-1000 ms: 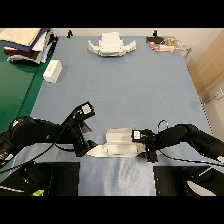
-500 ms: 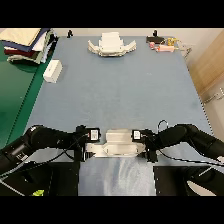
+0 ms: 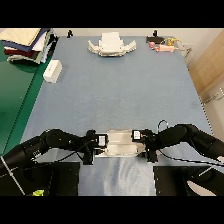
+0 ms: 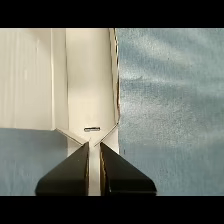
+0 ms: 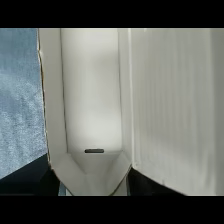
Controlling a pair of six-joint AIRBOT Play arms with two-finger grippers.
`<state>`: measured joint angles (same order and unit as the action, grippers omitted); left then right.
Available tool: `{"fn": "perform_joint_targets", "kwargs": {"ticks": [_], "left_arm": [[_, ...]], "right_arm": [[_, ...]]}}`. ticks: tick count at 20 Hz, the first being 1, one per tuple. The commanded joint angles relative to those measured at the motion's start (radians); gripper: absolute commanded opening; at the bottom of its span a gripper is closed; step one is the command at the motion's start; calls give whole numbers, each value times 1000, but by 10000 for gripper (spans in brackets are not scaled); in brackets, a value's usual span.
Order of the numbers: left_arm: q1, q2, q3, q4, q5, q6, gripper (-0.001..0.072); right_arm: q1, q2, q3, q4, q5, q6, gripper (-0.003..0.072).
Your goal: Fold the box.
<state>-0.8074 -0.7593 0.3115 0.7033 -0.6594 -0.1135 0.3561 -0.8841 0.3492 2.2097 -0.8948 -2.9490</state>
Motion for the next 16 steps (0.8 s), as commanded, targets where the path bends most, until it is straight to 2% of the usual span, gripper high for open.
{"fn": "perform_joint_targets", "kwargs": {"ticks": [1, 4, 11, 12, 13, 14, 16], "left_arm": [[-40, -43, -1, -72, 75, 50, 107], [-77, -68, -1, -129, 110, 80, 107], [-93, -84, -1, -132, 163, 98, 109], [-93, -84, -1, -137, 162, 105, 152], [-96, -84, -1, -139, 161, 102, 366], [-97, -84, -1, -140, 156, 94, 540], [-97, -84, -2, -143, 143, 94, 550]], "right_arm": [[0, 0, 1, 0, 0, 0, 482], [0, 0, 1, 0, 0, 0, 482], [0, 0, 1, 0, 0, 0, 482], [0, 0, 1, 0, 0, 0, 481], [0, 0, 1, 0, 0, 0, 482], [0, 0, 1, 0, 0, 0, 481], [0, 0, 1, 0, 0, 0, 481]]}}
